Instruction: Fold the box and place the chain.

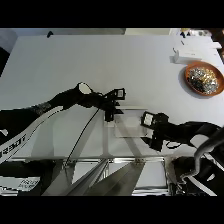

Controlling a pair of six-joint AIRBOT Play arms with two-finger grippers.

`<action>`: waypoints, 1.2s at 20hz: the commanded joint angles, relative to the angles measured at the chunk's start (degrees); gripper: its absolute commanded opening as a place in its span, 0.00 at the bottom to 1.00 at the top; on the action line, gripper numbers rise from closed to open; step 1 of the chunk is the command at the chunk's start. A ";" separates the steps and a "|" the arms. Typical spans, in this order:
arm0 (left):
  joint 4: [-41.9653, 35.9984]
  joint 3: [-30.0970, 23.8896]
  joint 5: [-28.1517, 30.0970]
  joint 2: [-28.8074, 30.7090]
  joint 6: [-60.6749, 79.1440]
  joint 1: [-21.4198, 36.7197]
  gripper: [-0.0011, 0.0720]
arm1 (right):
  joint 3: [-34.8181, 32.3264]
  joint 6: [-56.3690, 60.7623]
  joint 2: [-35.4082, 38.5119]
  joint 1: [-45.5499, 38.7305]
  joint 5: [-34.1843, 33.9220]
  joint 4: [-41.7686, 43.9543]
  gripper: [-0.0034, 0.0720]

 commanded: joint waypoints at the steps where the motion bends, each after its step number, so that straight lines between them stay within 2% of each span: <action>1: 0.00 -0.04 0.02 -0.04 0.00 -0.02 0.03 | -4.98 -8.98 0.17 2.97 -8.61 -4.07 0.96; 8: 0.00 -0.04 0.02 -0.04 0.00 -0.04 0.03 | -11.69 -12.00 0.17 2.97 -13.57 -5.57 0.97; 16: 0.00 -0.02 0.02 -0.04 0.00 -0.04 0.03 | -12.13 -11.98 -1.31 2.97 -15.43 -6.16 0.97; 20: 0.00 -0.02 0.02 -0.04 0.00 -0.04 0.03 | -12.09 -12.02 -1.64 2.97 -18.95 -6.19 0.97; 24: 0.00 -0.02 0.02 -0.04 0.00 -0.04 0.03 | -11.63 -12.04 -1.60 2.97 -18.86 -6.16 0.96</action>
